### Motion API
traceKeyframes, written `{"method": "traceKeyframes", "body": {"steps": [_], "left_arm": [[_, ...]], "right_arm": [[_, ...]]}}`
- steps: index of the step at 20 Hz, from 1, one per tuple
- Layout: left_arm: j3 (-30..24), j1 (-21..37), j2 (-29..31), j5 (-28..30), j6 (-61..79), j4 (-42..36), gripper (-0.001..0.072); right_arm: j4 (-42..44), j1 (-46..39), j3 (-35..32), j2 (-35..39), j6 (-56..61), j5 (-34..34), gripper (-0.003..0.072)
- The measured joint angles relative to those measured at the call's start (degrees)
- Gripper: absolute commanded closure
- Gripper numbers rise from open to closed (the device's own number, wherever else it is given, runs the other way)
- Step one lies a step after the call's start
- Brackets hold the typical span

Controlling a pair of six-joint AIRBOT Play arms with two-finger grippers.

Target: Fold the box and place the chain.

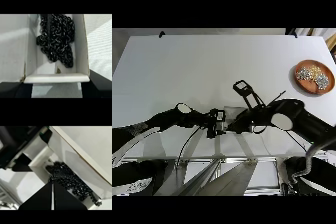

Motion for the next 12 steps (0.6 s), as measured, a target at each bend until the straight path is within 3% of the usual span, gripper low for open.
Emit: {"method": "traceKeyframes", "body": {"steps": [3, 5, 6, 9, 12], "left_arm": [[0.00, 0.00, 0.00, 0.00, 0.00, 0.00, 0.0436], [0.00, 0.00, 0.00, 0.00, -0.02, 0.00, 0.0436], [0.00, 0.00, 0.00, 0.02, 0.00, 0.00, 0.0436], [0.00, 0.00, 0.00, 0.00, 0.00, 0.00, 0.0436], [0.00, 0.00, 0.00, 0.00, 0.00, 0.00, 0.0436]], "right_arm": [[-0.37, 0.00, -0.04, -5.95, 0.00, -0.07, 0.0662], [-0.44, 0.00, -0.04, -8.20, 0.00, -0.11, 0.0507], [-0.50, 0.00, -0.04, -8.63, -0.02, -0.11, 0.0481], [-0.57, -0.68, -0.04, -6.12, -0.02, -0.09, 0.0482], [-1.31, -2.89, -0.04, 1.66, -0.04, 0.28, 0.0488]]}}
